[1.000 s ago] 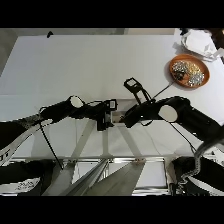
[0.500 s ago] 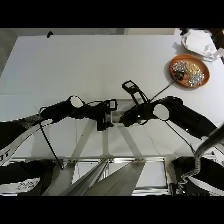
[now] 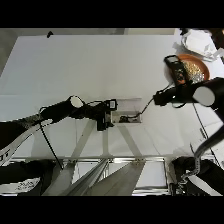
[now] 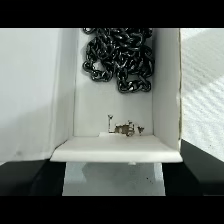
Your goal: Fold the box and place the chain.
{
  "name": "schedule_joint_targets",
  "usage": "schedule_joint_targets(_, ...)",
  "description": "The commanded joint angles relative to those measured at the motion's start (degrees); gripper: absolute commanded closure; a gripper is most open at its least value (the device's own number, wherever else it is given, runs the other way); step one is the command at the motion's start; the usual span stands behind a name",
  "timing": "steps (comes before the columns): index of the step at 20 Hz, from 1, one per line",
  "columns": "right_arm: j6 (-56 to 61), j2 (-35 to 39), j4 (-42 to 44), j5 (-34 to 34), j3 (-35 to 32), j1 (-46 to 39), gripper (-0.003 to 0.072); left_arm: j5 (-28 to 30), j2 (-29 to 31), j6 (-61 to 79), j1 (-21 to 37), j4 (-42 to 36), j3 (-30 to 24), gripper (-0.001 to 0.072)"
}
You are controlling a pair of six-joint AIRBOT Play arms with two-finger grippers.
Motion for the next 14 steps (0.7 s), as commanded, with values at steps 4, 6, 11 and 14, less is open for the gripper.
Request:
schedule_joint_targets(4,-3.13,-13.16,2.78,2.95,8.20,-17.05,0.0317,0.02,0.04,0.00,-0.02,0.00,-0.02,0.0377)
schedule_joint_targets(6,-2.95,-19.10,2.82,3.08,11.41,-17.14,0.0318,0.02,0.04,0.00,-0.04,0.00,-0.02,0.0377)
schedule_joint_targets(11,-0.26,-30.73,3.87,3.76,15.54,-17.16,0.0321,0.02,0.04,0.00,-0.04,0.00,-0.02,0.0377)
schedule_joint_targets(14,-0.17,-33.75,9.66,0.55,15.80,-17.11,0.0344,0.02,0.04,0.00,-0.02,0.00,-0.02,0.0377)
